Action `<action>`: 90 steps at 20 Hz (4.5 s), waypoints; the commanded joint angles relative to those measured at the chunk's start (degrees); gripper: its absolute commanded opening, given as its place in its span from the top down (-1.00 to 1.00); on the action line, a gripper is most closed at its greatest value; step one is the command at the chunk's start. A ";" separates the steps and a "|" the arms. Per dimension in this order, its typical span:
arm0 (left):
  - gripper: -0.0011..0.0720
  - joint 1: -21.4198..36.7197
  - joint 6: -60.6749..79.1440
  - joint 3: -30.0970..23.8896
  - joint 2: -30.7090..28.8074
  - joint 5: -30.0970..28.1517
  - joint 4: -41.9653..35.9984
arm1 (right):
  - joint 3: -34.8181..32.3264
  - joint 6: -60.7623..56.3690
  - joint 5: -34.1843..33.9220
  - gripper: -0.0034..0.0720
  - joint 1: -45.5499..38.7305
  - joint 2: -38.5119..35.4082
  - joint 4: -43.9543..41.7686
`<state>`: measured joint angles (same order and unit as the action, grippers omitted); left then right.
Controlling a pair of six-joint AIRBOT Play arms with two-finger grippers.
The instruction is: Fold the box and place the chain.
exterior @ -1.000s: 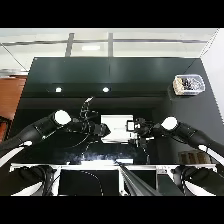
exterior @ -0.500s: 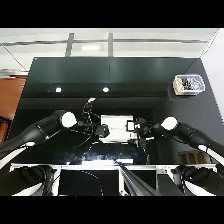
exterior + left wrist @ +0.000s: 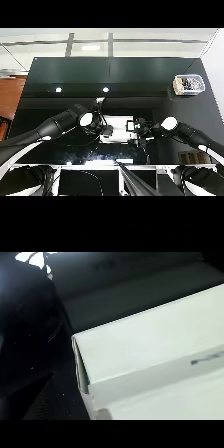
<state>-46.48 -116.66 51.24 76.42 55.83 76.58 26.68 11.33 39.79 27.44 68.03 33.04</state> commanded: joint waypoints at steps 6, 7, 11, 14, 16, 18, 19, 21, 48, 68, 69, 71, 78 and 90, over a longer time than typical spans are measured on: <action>0.20 -2.32 -12.44 2.36 1.62 5.11 4.17 | -0.02 0.00 0.04 -0.22 0.07 0.02 0.02; 0.20 -2.84 -14.36 2.40 1.77 5.57 5.31 | -0.02 0.00 0.04 -0.22 0.07 0.02 0.02; 0.20 -5.20 -17.35 4.96 4.39 7.08 8.72 | -0.02 0.00 0.04 -0.22 0.07 0.02 0.02; 0.20 -5.44 -18.01 7.39 6.84 9.86 10.01 | -0.02 0.00 0.07 -0.22 0.07 0.02 0.02; 0.20 -5.42 -20.04 7.41 7.19 9.86 9.97 | -0.02 -0.02 0.07 -0.22 0.07 0.02 0.00; 0.21 -5.44 -20.15 7.41 7.52 9.22 9.70 | -0.02 -0.02 0.07 -0.22 0.07 0.02 0.02; 0.21 -5.44 -20.17 7.41 7.56 8.68 9.70 | -0.02 -0.02 0.07 -0.22 0.07 0.02 0.00; 0.21 -5.44 -20.31 7.41 7.56 7.93 9.73 | -0.02 -0.02 0.07 -0.22 0.07 0.02 0.00; 0.88 -5.16 -19.85 7.43 7.76 7.80 10.97 | 0.04 -1.49 1.84 -0.31 0.04 -4.59 4.22; 0.88 -5.07 -18.60 7.41 7.78 7.65 9.73 | -0.02 -3.78 3.56 0.32 -0.76 -7.21 3.37; 0.88 -5.09 -18.60 7.41 7.78 7.65 9.70 | -0.02 -3.82 3.80 0.56 -0.74 -7.21 3.21; 0.88 -5.09 -18.60 7.41 7.78 7.65 9.70 | -0.02 -4.35 3.96 0.54 -0.76 -7.08 -0.20; 0.88 -5.09 -18.58 7.41 7.78 7.65 9.70 | -0.02 -5.77 -3.72 0.55 3.89 -2.84 -7.06; 0.88 -5.09 -18.60 7.41 7.78 7.65 9.70 | -0.02 -6.91 -3.93 -0.15 3.58 -2.89 -5.97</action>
<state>-51.55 -135.31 58.63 84.18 63.42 86.24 26.68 4.69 36.73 31.22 65.12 27.03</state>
